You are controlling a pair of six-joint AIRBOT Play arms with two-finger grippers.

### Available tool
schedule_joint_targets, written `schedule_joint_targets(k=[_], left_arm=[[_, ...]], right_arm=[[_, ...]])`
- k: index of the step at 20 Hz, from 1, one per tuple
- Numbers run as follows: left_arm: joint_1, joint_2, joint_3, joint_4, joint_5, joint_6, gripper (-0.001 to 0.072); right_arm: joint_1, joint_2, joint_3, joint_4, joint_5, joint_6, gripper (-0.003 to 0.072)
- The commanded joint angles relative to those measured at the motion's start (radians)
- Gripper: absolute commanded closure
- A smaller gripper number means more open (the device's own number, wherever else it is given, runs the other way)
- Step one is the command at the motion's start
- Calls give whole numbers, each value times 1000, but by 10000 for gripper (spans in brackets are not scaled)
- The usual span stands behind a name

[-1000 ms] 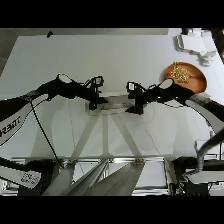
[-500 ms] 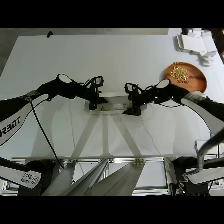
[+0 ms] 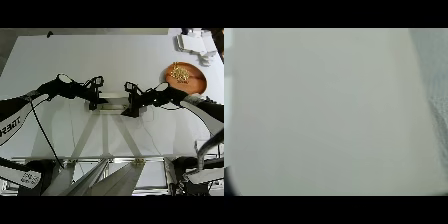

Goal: Fold the box and place the chain.

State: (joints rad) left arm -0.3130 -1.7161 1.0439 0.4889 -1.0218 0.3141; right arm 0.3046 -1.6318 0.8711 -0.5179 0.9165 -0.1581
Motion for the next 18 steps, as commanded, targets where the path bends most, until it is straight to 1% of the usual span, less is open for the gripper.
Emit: schedule_joint_targets(k=[1,18], left_arm=[[0,-1,0,-2,1,0,702],[0,-1,0,-2,1,0,702]], right_arm=[[15,3,-5,-9,-8,19,112],[18,3,-5,-8,-8,19,114]])
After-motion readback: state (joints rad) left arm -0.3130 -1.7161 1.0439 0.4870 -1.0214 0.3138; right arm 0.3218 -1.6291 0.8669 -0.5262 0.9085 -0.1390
